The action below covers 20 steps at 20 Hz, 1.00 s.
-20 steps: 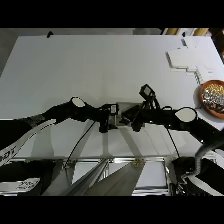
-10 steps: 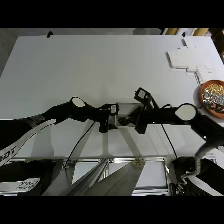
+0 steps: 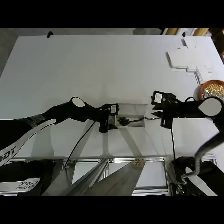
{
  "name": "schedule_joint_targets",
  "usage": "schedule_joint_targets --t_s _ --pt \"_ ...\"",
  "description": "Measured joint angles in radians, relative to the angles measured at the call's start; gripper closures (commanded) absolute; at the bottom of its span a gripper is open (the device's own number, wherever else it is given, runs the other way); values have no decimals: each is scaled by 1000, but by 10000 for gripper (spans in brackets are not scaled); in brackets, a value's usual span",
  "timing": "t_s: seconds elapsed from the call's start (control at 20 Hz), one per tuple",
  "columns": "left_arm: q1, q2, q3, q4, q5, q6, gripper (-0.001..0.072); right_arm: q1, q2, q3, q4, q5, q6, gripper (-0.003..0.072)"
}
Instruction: Fold the box and place the chain.
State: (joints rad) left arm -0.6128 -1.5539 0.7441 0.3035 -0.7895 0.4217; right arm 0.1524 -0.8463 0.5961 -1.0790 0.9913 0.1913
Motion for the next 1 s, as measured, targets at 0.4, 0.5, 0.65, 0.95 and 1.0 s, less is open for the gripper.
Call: schedule_joint_targets --t_s 0.4,0.5,0.65,0.95,1.0 --pt "0 0 0 0 0 0 628 -21 -147 -35 -28 -32 -191 483" --pt "0 0 0 0 0 0 628 -6 -188 -37 -17 -43 -242 484" --pt "0 0 0 0 0 0 628 10 -238 -39 -5 -69 -282 484" --pt "0 0 0 0 0 0 628 18 -267 -40 51 -110 -320 530" --pt "0 0 0 0 0 0 628 19 -268 -40 59 -113 -322 559"
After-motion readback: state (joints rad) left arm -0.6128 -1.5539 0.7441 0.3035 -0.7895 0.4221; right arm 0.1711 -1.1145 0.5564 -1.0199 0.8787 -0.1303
